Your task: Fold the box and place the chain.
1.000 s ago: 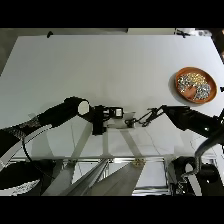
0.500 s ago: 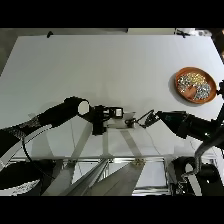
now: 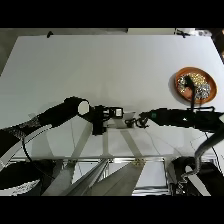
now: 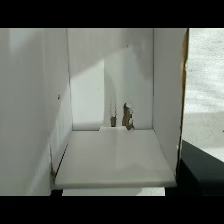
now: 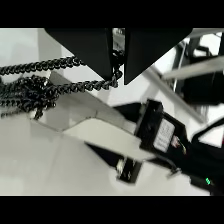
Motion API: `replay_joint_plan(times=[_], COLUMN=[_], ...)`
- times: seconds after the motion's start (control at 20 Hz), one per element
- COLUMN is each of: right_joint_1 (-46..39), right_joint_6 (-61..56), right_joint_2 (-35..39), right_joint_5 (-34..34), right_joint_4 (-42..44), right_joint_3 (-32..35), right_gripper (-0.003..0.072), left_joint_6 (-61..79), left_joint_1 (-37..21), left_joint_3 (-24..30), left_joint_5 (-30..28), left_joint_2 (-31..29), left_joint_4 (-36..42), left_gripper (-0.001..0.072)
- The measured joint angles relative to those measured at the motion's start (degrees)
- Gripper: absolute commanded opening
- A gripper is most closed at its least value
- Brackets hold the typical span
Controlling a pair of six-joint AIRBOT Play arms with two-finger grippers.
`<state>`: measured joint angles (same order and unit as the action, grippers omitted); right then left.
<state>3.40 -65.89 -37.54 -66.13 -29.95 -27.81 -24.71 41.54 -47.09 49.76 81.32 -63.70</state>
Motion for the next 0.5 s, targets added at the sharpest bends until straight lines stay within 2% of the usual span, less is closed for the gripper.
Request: replay_joint_plan(times=[0.2,0.5], right_joint_1=[7.9,15.9], right_joint_6=[2.2,2.9], right_joint_2=[-9.0,-16.5], right_joint_5=[3.1,9.3], right_joint_4=[-1.2,-1.9], right_joint_3=[-0.9,-1.2], right_gripper=[0.0019,0.0019], left_joint_6=[0.0,0.0], left_joint_1=[0.0,0.0], left_joint_3=[0.0,0.0], left_joint_5=[0.0,0.0], left_joint_2=[0.0,0.0], left_joint_4=[0.0,0.0], left_gripper=[0.021,0.021])
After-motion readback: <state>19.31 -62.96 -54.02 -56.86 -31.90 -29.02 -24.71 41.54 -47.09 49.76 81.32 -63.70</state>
